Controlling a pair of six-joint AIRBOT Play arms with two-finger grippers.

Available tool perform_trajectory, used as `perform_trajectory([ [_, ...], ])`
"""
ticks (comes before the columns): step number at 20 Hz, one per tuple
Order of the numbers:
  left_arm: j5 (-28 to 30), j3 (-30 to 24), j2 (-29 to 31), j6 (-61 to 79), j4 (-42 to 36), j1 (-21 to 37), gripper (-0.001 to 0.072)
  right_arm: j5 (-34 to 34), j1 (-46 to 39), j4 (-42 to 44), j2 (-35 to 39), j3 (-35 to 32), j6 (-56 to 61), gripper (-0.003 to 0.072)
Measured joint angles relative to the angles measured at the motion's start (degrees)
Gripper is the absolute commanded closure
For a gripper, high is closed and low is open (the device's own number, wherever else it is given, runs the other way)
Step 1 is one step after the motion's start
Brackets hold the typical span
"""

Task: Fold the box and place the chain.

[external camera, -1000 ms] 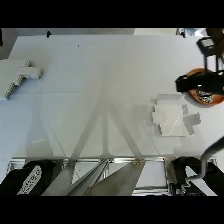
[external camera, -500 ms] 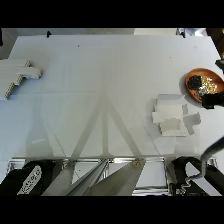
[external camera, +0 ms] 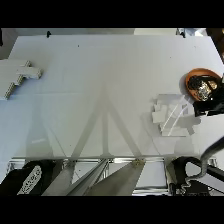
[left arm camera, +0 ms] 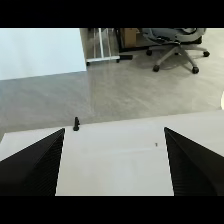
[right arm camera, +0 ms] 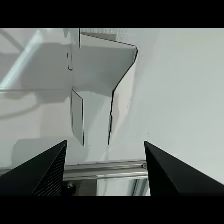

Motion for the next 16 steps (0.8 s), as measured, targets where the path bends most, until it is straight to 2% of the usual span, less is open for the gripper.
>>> perform_trajectory([
  [1,0.00,0.00,0.00,0.00,0.00,0.00,0.0011,-0.44,0.00,-0.26,-1.14,0.00,0.00,0.0153],
  [3,0.00,0.00,0.00,0.00,0.00,0.00,0.0011,-1.29,0.00,-0.90,-3.48,0.00,0.00,0.0256],
  [5,0.00,0.00,0.00,0.00,0.00,0.00,0.0011,-1.84,0.00,-1.27,-5.81,0.00,0.04,0.0295],
  [6,0.00,0.00,0.00,0.00,0.00,0.00,0.0011,-1.97,0.00,-1.44,-6.80,0.00,0.17,0.0337],
  [8,0.00,0.00,0.00,0.00,0.00,0.00,0.0011,-2.29,0.00,-1.84,-8.50,0.00,0.33,0.0535],
  [9,0.00,0.00,0.00,0.00,0.00,0.00,0.0011,-2.32,0.00,-2.03,-9.14,0.00,0.44,0.0657],
  [16,0.00,0.00,0.00,0.00,-0.02,0.00,0.0011,-0.79,-0.02,-1.95,-10.84,0.00,-0.20,0.0675],
])
